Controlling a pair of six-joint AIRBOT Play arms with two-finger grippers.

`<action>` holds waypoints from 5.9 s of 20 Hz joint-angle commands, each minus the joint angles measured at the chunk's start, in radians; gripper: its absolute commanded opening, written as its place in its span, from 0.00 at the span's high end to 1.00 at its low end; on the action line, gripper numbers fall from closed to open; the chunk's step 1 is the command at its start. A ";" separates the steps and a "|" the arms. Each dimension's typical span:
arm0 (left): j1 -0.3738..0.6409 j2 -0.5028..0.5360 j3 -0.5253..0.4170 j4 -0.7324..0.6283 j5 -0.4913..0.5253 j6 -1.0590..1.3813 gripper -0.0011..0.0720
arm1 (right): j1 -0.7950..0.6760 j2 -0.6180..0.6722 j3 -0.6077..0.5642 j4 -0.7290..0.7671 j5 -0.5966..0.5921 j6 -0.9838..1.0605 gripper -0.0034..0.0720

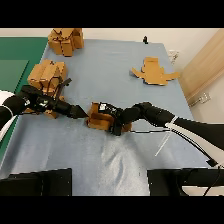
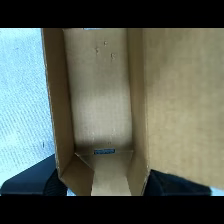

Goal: Fold the box.

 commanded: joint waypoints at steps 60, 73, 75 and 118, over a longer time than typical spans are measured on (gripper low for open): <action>-0.583 0.041 0.160 0.940 0.309 -1.168 0.48 | 0.000 0.000 0.000 0.000 -0.002 0.000 0.84; 0.099 0.216 0.040 0.196 -0.169 0.391 0.25 | 0.000 0.000 0.000 0.001 -0.043 0.002 0.84; 0.141 0.154 0.025 0.246 -0.116 0.624 0.25 | 0.000 0.000 0.000 0.000 -0.042 0.001 0.84; -0.246 -0.168 0.134 0.254 0.122 0.933 0.37 | 0.002 0.026 0.000 -0.046 -0.064 0.018 0.30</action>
